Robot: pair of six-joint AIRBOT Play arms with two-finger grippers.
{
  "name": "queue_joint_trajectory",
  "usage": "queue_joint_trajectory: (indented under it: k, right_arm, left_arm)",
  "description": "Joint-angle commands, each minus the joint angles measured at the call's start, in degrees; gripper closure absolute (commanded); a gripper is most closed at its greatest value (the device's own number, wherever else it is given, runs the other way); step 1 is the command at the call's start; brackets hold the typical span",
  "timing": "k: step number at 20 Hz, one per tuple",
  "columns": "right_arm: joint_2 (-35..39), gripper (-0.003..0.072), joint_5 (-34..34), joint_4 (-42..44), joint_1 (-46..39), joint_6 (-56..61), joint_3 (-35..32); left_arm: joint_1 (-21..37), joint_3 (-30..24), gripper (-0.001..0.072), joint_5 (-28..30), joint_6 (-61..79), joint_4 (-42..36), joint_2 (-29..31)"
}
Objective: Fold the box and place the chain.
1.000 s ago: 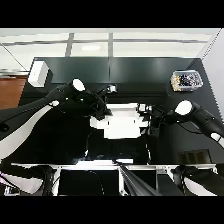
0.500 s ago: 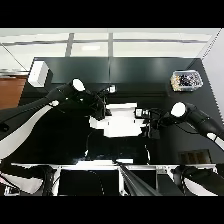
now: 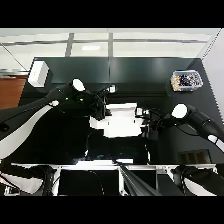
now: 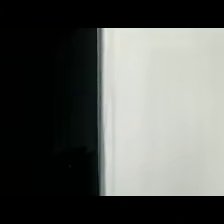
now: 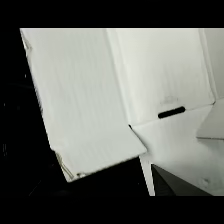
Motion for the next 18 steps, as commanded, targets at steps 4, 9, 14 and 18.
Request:
queue_joint_trajectory:
  k: [4,9,14,18]
  right_arm:
    - [0.6,-0.0018,-9.1,11.0,2.1,-0.5,-1.8]
    - [1.9,-0.0017,-9.5,8.9,2.1,-8.3,1.2]
    - [1.9,-0.0017,-15.4,8.2,1.9,-16.4,1.4]
    - [1.8,-0.0017,-17.2,8.2,1.8,-16.8,1.4]
  left_arm:
    - [0.0,0.0,0.0683,0.0,0.0,-0.1,0.0]
    - [0.0,0.0,0.0684,-1.0,0.1,-0.1,0.0]
    - [-0.4,0.0,0.0686,0.4,2.3,0.4,0.3]
    - [-2.2,0.0,0.0687,3.3,2.9,3.5,1.0]
